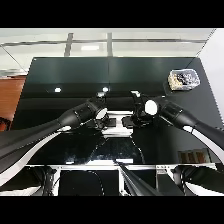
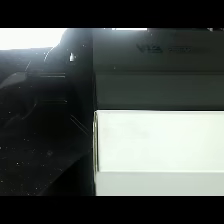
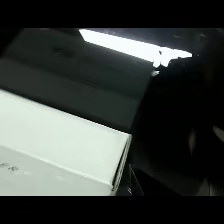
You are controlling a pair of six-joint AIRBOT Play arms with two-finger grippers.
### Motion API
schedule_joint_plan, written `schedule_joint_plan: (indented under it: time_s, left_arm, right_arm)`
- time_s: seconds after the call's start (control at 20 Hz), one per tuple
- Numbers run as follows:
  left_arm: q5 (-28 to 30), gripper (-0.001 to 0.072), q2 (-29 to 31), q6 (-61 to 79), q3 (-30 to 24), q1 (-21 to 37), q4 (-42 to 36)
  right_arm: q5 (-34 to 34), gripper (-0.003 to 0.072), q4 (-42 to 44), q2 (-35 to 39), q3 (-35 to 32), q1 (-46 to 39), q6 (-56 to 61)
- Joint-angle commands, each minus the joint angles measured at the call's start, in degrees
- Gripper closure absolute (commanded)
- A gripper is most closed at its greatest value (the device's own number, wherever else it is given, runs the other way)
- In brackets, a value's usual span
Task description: Fold the box and place the chain.
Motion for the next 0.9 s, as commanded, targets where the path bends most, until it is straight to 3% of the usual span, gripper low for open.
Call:
schedule_joint_plan:
  time_s: [0.0,0.4,0.45,0.6,0.85]
  left_arm:
    - [-0.04,0.068,-0.02,0.07,0.04,0.02,0.09]
    - [-0.11,0.068,-0.02,0.09,0.04,0.02,0.07]
    - [-0.11,0.068,-0.02,0.07,0.04,0.02,0.07]
    - [-0.15,0.068,-0.02,0.07,0.04,0.02,0.07]
    - [-0.07,0.068,-0.02,0.07,0.04,0.02,0.09]
  right_arm:
    - [2.6,0.0331,-8.7,-1.51,1.84,3.63,14.71]
    - [5.84,0.0332,-11.72,-5.4,3.96,6.25,19.93]
    - [5.9,0.0499,-11.54,-5.49,3.96,6.25,20.13]
    - [5.68,0.0667,-11.56,-5.49,4.63,6.25,20.13]
    - [5.53,0.0648,-11.52,-5.46,5.44,6.25,20.13]
